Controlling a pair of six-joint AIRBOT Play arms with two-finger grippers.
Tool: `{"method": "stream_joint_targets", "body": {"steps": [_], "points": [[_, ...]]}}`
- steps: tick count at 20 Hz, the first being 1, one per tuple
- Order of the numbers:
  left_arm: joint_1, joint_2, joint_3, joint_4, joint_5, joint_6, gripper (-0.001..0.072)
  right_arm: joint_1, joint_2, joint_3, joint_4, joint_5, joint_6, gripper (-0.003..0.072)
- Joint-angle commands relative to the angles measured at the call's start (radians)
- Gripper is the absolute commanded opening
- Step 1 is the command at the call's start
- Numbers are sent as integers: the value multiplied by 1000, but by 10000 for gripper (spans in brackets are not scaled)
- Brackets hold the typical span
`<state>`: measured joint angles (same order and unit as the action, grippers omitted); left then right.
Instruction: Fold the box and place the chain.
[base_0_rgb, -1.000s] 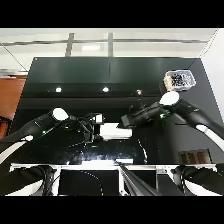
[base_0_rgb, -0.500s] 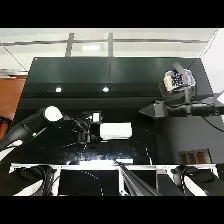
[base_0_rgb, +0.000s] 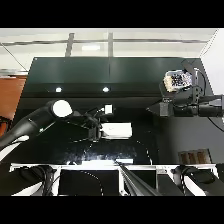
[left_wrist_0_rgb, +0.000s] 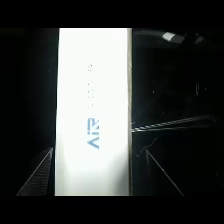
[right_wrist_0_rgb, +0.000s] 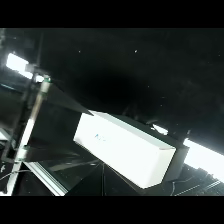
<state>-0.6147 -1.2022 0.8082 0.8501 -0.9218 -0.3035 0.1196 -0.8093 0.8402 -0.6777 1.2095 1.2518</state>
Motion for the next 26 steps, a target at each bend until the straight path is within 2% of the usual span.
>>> {"method": "stream_joint_targets", "body": {"steps": [1,18,26], "points": [[-24,-101,51,-41,36,-19,711,-1,2,1,-8,-7,3,11],[-49,-150,55,-54,33,-18,711,-1,2,1,-16,-27,2,11],[-156,-244,54,82,196,-29,710,-1,2,1,-16,-52,3,11]]}}
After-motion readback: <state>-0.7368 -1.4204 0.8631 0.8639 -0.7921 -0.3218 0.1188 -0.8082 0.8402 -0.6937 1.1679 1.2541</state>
